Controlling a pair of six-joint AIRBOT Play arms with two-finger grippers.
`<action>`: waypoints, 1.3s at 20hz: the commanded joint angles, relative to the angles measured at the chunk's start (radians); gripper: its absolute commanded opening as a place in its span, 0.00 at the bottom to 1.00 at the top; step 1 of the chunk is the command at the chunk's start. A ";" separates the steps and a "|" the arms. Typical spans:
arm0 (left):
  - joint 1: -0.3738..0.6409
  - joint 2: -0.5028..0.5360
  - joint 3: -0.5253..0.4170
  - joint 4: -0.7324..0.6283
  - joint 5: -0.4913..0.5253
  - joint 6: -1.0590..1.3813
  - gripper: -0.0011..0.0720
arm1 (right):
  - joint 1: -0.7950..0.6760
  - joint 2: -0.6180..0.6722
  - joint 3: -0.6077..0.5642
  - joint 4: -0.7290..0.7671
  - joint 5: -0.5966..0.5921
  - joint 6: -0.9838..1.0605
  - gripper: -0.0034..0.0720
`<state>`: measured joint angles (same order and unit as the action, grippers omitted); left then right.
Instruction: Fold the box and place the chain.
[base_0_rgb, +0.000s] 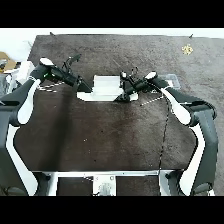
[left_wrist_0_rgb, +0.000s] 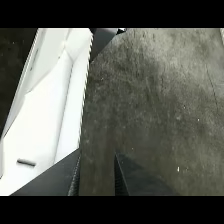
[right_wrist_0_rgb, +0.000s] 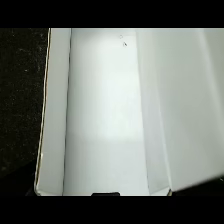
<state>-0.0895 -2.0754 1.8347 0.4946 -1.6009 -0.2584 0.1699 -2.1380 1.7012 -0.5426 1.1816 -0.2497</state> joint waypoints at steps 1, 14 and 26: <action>-0.050 0.000 0.000 -0.056 0.080 0.062 0.32 | -0.001 0.000 0.000 0.000 0.000 0.000 0.70; -0.090 0.000 0.000 -0.079 0.398 0.109 0.04 | -0.001 0.000 0.000 0.000 0.000 0.000 0.70; -0.090 -0.002 -0.091 -0.021 0.525 0.106 0.03 | -0.001 0.000 0.000 0.000 0.000 0.000 0.70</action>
<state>-0.1799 -2.0754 1.7699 0.4610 -1.1049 -0.1509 0.1696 -2.1380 1.7012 -0.5426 1.1820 -0.2497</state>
